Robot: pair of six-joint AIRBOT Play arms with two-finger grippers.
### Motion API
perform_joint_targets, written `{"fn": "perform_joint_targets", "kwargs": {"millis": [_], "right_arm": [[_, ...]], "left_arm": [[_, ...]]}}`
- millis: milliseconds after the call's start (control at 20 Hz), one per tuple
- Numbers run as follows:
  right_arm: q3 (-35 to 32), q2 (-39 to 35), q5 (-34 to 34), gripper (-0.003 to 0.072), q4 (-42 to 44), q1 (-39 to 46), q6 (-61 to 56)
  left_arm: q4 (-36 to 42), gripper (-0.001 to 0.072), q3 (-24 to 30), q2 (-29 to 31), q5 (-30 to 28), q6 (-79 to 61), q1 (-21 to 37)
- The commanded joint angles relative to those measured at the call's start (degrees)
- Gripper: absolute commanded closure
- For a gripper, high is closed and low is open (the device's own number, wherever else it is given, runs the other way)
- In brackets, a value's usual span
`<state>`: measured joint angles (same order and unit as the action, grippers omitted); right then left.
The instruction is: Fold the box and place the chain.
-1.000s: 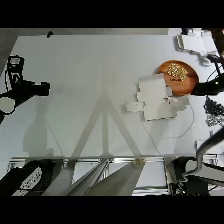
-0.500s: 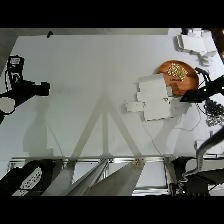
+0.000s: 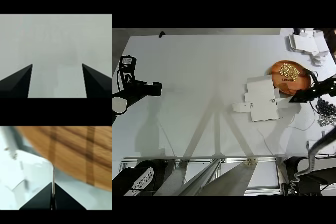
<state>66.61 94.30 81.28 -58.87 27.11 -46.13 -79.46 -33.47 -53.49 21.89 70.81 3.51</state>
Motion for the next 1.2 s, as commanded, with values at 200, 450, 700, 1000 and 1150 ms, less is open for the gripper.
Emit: {"fn": "perform_joint_targets", "kwargs": {"millis": [200, 450, 700, 1000, 1150], "right_arm": [[-5.1, -16.8, -0.4, 0.068, 8.9, -5.7, 1.7], [-20.6, -30.9, -13.7, 0.0679, 21.3, -15.4, 8.7], [-30.7, -31.7, -31.8, 0.0679, 30.3, -29.9, 15.5], [-32.2, -30.0, -52.5, 0.0678, 30.9, -44.6, 16.0], [-33.4, -26.0, -53.9, 0.0678, 32.3, -45.0, 16.1]], "left_arm": [[0.0, 0.0013, 0.0, 0.0, 0.0, 0.0, 0.0], [0.0, 0.0013, 0.0, 0.0, 0.0, 0.0, 0.0], [0.0, 0.0013, 0.0, 0.0, 0.0, 0.0, 0.0], [0.2, 0.0013, 0.0, 0.0, 0.0, 0.0, 0.0], [0.4, 0.0013, 0.0, 0.0, -0.1, 0.1, 0.0]]}}
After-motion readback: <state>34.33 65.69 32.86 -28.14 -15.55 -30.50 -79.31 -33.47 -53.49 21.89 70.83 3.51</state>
